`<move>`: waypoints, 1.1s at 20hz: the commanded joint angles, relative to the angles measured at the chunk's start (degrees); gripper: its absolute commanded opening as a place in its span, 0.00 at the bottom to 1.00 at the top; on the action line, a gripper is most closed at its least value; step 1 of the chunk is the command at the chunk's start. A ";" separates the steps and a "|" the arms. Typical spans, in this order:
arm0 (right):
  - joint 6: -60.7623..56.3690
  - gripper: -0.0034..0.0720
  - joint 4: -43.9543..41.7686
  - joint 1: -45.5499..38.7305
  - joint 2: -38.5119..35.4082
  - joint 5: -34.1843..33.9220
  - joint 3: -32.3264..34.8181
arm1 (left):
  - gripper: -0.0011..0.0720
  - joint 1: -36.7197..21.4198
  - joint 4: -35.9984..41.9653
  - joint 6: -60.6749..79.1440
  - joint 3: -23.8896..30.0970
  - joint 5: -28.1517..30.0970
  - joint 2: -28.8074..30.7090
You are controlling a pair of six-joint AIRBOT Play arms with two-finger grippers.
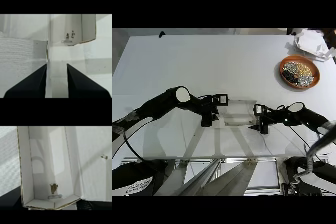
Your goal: Fold the box and place the chain.
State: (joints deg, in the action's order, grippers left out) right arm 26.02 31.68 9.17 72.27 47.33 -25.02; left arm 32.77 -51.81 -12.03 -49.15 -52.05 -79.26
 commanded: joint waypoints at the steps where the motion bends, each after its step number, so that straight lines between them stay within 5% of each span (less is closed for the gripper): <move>1: -0.02 0.52 -0.02 0.00 0.00 0.00 -0.02 | 0.40 0.00 0.37 1.86 1.18 2.62 -2.01; 12: -0.02 0.52 -0.02 0.00 0.00 0.00 -0.02 | 0.40 1.05 2.16 7.76 5.18 10.93 -1.64; 20: -0.02 0.52 -0.02 0.00 0.00 0.00 -0.02 | 0.38 4.87 3.52 12.02 5.18 10.49 -0.61; 22: -0.02 0.52 0.00 0.00 0.00 0.00 -0.02 | 0.19 5.64 3.52 12.04 5.18 9.29 -0.59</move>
State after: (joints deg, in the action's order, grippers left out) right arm 26.00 31.66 9.17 72.27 47.31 -25.02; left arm 37.23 -48.47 -0.93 -43.99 -41.58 -79.92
